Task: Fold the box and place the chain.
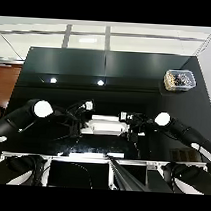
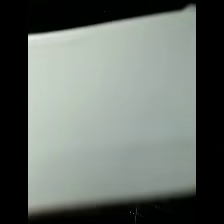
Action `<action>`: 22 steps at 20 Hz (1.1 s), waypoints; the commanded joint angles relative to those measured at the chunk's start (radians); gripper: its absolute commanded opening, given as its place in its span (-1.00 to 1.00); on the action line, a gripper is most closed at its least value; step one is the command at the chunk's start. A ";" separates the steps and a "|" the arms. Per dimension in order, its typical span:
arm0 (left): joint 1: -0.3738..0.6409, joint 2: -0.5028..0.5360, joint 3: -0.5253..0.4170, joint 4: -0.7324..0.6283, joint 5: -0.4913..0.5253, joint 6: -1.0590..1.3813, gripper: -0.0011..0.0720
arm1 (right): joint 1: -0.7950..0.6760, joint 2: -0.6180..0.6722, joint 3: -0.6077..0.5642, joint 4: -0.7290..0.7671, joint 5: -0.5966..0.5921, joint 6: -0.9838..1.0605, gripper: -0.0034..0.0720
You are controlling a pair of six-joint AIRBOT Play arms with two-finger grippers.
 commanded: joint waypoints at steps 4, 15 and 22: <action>-0.002 0.044 0.000 -0.235 -0.144 -0.243 -0.90 | 0.001 0.001 0.001 0.002 0.000 0.002 -0.10; -0.002 -0.219 0.036 -0.443 0.385 -0.103 -0.90 | 0.001 0.001 0.001 0.001 0.000 0.002 -0.10; -0.001 -0.302 0.045 -0.377 0.213 -0.103 -0.90 | 0.001 0.001 0.000 0.000 -0.004 0.002 -0.10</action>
